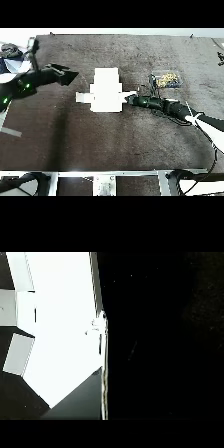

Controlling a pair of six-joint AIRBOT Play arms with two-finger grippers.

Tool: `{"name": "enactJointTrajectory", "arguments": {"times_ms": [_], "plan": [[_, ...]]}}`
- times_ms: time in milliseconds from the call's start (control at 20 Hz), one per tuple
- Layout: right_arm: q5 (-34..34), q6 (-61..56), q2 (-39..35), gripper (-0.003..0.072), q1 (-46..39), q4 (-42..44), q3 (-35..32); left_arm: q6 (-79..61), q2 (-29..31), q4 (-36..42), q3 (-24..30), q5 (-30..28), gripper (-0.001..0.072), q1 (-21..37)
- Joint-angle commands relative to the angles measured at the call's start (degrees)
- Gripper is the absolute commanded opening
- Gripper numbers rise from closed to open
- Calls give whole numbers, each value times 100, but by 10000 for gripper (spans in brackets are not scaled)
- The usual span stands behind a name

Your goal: Fold the box and place the chain.

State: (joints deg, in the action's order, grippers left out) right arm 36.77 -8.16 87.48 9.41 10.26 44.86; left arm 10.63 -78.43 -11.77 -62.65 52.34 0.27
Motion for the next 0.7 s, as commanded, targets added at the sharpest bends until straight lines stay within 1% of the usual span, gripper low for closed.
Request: {"name": "enactJointTrajectory", "arguments": {"times_ms": [0, 100, 200, 300, 500, 650], "plan": [[-74, 111, 7, 13, -7, 26, -2, 1582, -1532, -1561, -1775, 1001, 677, -240], [-109, 229, 57, 14, -7, 31, -2, 2057, -2111, -1902, -2566, 1228, 678, -409], [-101, 247, 138, 13, -7, 31, -2, 2260, -2544, -1963, -3152, 1276, 678, -542], [-52, 389, 153, 13, -2, 44, 0, 2406, -2911, -2135, -3606, 1346, 679, -638], [-59, 442, 153, 14, -7, 72, 0, 2538, -3504, -2218, -4153, 1624, 680, -699], [-59, 527, 151, 14, -7, 72, 0, 2524, -3696, -2236, -4291, 1565, 679, -702]]}}
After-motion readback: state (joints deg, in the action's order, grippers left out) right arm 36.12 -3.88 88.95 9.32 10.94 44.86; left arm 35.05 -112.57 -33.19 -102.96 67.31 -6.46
